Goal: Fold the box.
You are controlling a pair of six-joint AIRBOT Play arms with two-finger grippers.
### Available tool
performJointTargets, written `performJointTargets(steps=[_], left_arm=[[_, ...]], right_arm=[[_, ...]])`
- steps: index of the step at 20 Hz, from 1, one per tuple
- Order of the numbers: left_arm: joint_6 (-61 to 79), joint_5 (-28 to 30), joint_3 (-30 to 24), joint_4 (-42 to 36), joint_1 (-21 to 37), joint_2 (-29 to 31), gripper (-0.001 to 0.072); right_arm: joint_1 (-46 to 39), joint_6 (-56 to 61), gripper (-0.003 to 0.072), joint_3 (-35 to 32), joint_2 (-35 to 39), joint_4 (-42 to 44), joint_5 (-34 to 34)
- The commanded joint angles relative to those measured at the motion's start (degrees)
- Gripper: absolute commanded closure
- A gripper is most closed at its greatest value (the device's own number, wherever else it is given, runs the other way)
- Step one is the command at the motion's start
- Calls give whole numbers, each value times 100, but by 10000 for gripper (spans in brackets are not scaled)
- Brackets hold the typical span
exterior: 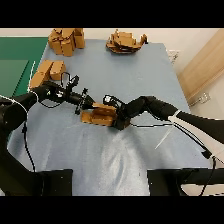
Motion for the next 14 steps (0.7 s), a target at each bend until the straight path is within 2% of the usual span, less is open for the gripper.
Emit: performJointTargets(steps=[1, 6, 7, 9, 11, 14], left_arm=[[2, 2, 4, 0, 7, 2, 692], [2, 0, 4, 0, 4, 2, 692], [2, -2, 4, 0, 4, 2, 692], [2, 0, 4, 0, 4, 2, 692], [2, 0, 4, 0, 4, 2, 692], [2, 2, 4, 0, 4, 2, 692]], right_arm=[[2, -162, 338, 0, 2, -44, -7], [2, -431, 341, 0, 2, -39, 61], [4, -485, 362, 0, 2, -37, 94], [4, -483, 474, 0, 2, -33, 136], [4, -483, 474, 0, 2, -15, 136], [4, -483, 608, 0, 2, -15, 133]])
